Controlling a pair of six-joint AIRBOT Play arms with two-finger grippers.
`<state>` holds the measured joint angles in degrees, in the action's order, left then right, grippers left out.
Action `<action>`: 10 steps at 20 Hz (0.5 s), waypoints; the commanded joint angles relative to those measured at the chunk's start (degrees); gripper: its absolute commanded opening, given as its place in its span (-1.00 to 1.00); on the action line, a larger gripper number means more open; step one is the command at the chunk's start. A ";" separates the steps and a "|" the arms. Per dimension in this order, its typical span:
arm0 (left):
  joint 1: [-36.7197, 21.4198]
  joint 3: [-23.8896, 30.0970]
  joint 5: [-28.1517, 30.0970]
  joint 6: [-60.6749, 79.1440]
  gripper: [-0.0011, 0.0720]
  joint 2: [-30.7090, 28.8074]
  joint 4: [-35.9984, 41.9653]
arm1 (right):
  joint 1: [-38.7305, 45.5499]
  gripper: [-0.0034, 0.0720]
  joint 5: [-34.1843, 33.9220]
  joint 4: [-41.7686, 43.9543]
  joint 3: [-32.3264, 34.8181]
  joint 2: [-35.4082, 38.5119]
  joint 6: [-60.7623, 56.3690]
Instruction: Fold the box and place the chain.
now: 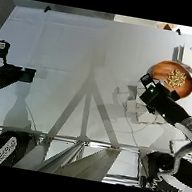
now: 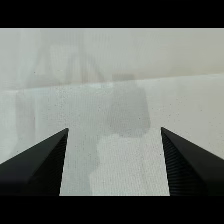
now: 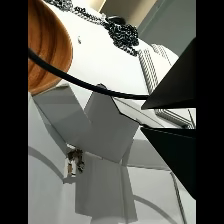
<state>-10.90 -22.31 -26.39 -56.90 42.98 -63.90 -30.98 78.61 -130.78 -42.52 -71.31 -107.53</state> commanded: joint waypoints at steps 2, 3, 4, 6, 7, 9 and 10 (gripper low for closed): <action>0.02 -0.04 0.00 0.02 0.78 -0.02 0.00 | 0.44 -0.58 0.02 -1.31 0.28 -0.09 0.00; 0.02 -0.04 -0.02 0.02 0.78 -0.02 0.00 | 1.16 -0.58 0.59 -1.14 0.28 -0.09 0.00; 0.02 -0.04 0.00 0.02 0.78 -0.02 0.00 | 1.92 -0.58 1.66 -1.11 0.28 -0.09 0.00; 0.02 -0.04 0.00 0.02 0.78 -0.02 0.00 | 3.10 -0.58 2.27 -0.59 0.28 -0.09 -0.02; 0.02 -0.04 -0.02 0.02 0.78 -0.02 0.00 | 3.26 -0.58 1.75 -0.04 0.28 -0.09 -0.02; 0.02 -0.04 0.00 0.02 0.78 -0.02 0.00 | 3.26 -0.58 0.33 0.81 0.28 -0.15 -0.07; 0.02 -0.04 0.00 0.02 0.78 -0.02 0.00 | 3.26 -0.58 0.07 0.85 0.28 -0.42 -0.07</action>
